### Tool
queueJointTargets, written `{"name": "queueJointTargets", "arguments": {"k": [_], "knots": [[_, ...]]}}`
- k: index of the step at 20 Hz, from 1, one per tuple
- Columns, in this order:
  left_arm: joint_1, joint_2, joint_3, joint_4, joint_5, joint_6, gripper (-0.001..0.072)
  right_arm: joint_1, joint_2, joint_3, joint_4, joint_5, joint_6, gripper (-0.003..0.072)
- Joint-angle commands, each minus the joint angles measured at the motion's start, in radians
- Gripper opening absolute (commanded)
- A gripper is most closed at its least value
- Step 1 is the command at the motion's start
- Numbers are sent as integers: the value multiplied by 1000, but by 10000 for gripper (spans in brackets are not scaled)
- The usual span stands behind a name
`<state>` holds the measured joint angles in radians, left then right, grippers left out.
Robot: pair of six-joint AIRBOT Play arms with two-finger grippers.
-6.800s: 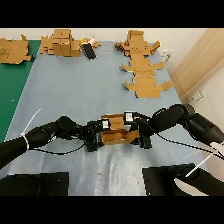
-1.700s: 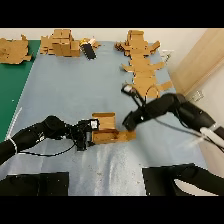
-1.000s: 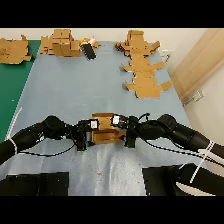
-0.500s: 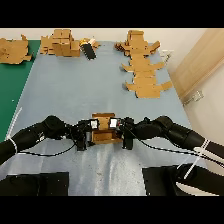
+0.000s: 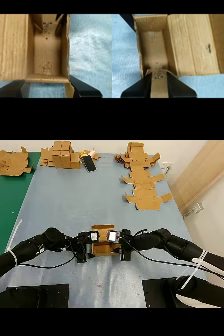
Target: Fold the box.
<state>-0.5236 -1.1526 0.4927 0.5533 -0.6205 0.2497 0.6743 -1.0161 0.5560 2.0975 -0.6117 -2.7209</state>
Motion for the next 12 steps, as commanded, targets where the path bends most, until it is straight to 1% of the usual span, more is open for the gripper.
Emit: {"name": "queueJointTargets", "arguments": {"k": [1,2,3,7,12], "knots": [[0,0,1,0,0,0,431,1,-1,0,38,6,-30,310],[0,-1,1,0,0,0,430,1,-2,0,38,6,-30,340],[0,-1,1,0,0,0,431,1,-7,0,38,7,-30,457],[0,0,1,0,0,0,430,1,-42,0,37,8,-30,463],[0,0,1,0,0,0,431,0,-27,8,-10,1,-23,463]]}}
